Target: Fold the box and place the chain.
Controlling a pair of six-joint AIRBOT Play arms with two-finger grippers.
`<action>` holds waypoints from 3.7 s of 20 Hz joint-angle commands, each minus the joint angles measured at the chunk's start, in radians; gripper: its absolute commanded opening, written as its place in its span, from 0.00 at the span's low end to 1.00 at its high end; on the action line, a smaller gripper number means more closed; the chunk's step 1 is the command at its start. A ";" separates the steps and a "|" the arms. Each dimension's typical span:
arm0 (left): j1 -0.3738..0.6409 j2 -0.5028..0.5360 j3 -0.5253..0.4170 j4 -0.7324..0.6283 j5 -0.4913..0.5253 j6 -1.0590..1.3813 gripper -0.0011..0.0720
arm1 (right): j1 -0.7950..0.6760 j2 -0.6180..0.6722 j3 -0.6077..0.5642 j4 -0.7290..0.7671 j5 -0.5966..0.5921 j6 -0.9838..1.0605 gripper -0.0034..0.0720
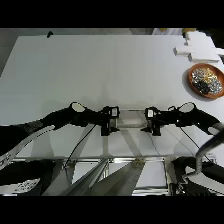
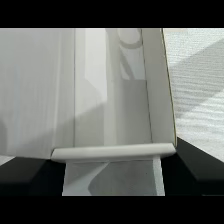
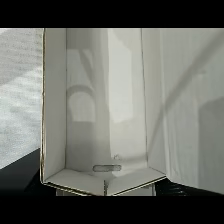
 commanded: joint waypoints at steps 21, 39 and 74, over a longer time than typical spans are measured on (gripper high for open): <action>0.000 -0.001 0.001 0.000 0.001 0.000 0.06 | -0.074 0.364 0.000 -0.326 0.121 0.479 0.84; 0.000 0.000 0.001 0.000 0.001 0.000 0.06 | -0.122 0.296 0.000 0.464 0.019 0.251 0.05; 0.000 0.000 0.001 0.000 0.000 0.000 0.06 | -0.124 0.228 0.108 -0.211 0.224 0.145 0.27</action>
